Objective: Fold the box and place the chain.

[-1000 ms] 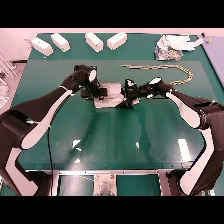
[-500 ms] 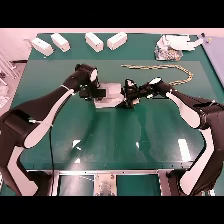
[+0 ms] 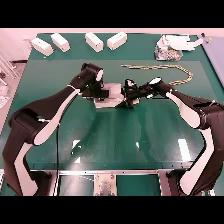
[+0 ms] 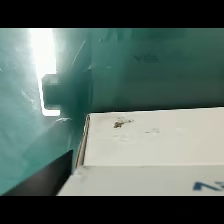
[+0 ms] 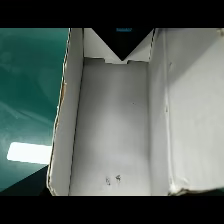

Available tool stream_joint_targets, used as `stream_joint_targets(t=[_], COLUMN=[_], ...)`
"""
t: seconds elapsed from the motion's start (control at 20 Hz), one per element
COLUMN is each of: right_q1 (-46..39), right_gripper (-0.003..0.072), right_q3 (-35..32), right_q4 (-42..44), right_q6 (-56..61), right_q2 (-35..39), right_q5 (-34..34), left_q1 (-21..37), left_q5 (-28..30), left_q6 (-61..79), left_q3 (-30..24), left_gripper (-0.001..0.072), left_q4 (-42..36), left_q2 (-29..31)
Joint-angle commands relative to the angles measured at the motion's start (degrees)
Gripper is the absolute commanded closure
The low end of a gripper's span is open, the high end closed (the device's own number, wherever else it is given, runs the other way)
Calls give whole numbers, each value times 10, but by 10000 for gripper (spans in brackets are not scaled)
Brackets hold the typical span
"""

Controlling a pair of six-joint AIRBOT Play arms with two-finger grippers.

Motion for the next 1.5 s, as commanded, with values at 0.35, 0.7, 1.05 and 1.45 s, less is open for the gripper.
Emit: stream_joint_targets(t=[0.35, 0.7, 1.05, 1.45], right_q1=[0, 0, 0, 0], right_gripper=[111, 111, 111, 111], right_q3=[0, 0, 0, 0], right_q4=[0, 0, 0, 0], right_q6=[0, 0, 0, 0], right_q2=[0, 0, 0, 0], right_q5=[0, 0, 0, 0], left_q1=[-1, -1, 0, 0], left_q5=[-16, -10, -14, -50], left_q6=[-5, -7, -2, 48], left_q3=[4, 4, 20, 19], left_gripper=[690, 689, 190, 189], left_q4=[6, 6, 7, -7], left_q2=[-7, -6, 3, 63])
